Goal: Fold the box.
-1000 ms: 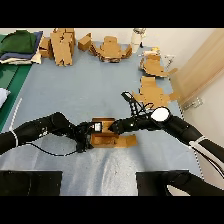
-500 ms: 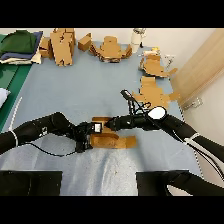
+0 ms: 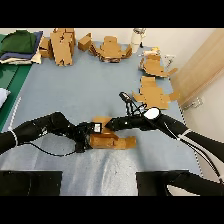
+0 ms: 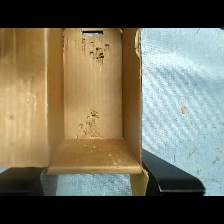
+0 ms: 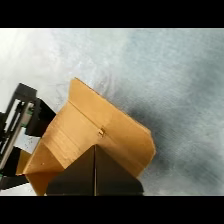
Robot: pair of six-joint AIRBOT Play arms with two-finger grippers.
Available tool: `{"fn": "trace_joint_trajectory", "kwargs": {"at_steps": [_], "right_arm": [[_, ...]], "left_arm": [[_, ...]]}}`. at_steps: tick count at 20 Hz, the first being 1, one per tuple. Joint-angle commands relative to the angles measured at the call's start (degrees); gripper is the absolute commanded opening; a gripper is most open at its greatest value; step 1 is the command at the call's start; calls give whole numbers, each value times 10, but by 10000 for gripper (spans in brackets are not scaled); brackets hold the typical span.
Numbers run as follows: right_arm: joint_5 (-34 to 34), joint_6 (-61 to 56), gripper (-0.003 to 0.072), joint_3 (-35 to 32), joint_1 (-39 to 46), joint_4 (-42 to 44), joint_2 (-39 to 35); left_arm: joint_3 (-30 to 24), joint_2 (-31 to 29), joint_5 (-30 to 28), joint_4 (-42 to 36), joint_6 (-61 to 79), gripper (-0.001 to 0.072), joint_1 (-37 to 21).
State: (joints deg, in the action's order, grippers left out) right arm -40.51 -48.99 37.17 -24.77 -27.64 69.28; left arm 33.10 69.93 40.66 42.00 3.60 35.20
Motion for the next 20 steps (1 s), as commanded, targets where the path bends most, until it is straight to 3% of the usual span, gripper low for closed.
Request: {"fn": "trace_joint_trajectory", "kwargs": {"at_steps": [1, 6, 13, 17, 20], "right_arm": [[0, 0, 2, 0, -5, -1, 31], [13, 0, 2, 0, -50, -2, 58], [27, -7, 2, 0, -48, -42, 47], [24, -74, 3, 0, 10, -157, -29], [-33, -101, 5, 0, 61, -289, -100]], "left_arm": [[0, 0, 3, 0, 0, 356, 1], [0, 0, 2, 0, -2, 357, 1], [0, 0, 3, 0, -2, 357, 1], [0, 0, 3, 0, -24, 357, 1], [0, 0, 3, 11, -32, 357, 1]]}}
